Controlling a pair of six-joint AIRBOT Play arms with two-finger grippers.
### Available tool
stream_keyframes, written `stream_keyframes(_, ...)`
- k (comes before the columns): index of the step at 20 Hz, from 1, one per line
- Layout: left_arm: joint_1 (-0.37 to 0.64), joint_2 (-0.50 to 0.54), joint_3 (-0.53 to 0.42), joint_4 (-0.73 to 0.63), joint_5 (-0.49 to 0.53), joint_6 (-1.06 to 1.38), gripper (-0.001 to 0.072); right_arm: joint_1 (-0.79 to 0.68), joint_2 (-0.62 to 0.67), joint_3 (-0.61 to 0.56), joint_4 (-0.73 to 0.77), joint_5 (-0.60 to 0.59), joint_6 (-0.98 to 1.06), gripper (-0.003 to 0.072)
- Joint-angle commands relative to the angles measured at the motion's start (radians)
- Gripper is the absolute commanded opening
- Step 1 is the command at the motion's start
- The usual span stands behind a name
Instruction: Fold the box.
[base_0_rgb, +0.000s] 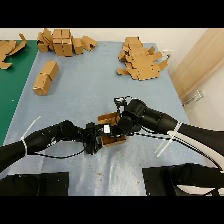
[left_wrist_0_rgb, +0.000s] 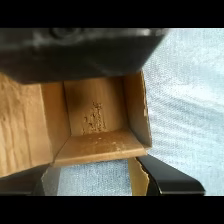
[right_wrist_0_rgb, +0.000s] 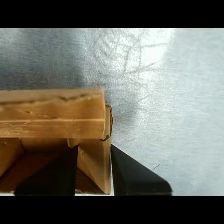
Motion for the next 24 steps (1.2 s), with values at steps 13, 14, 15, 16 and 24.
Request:
stream_keyframes(13, 0.000, 0.001, 0.002, 0.000, 0.002, 0.000, 0.0563, 0.002, -0.001, 0.000, 0.005, 0.027, 0.014, 0.0286)
stream_keyframes(14, 0.000, 0.001, 0.002, -0.001, -0.002, 0.000, 0.0563, 0.002, -0.001, 0.000, 0.005, 0.027, 0.014, 0.0286)
stream_keyframes(15, 0.000, 0.001, 0.002, -0.001, -0.009, 0.000, 0.0563, 0.002, -0.001, 0.000, 0.005, 0.027, 0.014, 0.0286)
stream_keyframes(16, 0.000, 0.001, 0.002, 0.000, -0.009, 0.000, 0.0564, 0.002, -0.001, 0.000, 0.005, 0.027, 0.014, 0.0286)
stream_keyframes(24, 0.000, 0.001, 0.002, 0.000, -0.006, -0.017, 0.0700, 0.002, -0.001, -0.003, 0.005, 0.027, 0.014, 0.0286)
